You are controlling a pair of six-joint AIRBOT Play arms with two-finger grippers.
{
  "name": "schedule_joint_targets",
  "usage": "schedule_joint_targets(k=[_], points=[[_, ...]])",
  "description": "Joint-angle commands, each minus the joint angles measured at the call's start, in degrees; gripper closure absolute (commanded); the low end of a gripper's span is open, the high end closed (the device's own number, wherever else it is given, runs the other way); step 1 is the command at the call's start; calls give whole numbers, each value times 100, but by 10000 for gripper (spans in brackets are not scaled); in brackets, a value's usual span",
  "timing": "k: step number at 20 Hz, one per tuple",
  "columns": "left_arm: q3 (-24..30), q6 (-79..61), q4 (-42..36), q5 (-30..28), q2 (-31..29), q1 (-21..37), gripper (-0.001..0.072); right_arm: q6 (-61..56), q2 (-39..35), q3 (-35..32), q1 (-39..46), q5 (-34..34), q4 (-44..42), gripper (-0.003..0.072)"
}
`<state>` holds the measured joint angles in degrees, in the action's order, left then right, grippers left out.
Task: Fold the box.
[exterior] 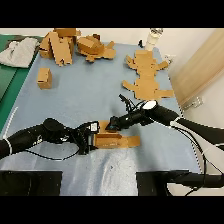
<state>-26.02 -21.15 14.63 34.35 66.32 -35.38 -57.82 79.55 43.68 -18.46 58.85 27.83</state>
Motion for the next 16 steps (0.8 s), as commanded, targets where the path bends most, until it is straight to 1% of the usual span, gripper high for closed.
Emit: schedule_joint_targets(k=[1, 7, 9, 11, 13, 15, 16], points=[[-2, 9, -2, -81, 4, 0, 411, 155, 63, -306, 22, -267, -63, 688], [-2, 9, -2, -90, 4, 0, 412, 304, 33, -315, 24, -402, -131, 686], [-2, 9, 0, -90, 4, 0, 412, 404, -205, -267, 48, -361, -96, 685], [-2, 9, -2, -96, 4, 0, 412, 501, -737, -136, 208, -306, 149, 684], [-2, 13, 0, -96, 2, 2, 412, 485, -1486, 13, 457, -164, 1180, 683], [-2, 13, -2, -96, 2, 2, 412, 120, -2260, 59, 636, 144, 2820, 680], [-2, 13, 0, -96, 2, 2, 412, -20, -2577, 57, 636, 448, 3628, 677]])
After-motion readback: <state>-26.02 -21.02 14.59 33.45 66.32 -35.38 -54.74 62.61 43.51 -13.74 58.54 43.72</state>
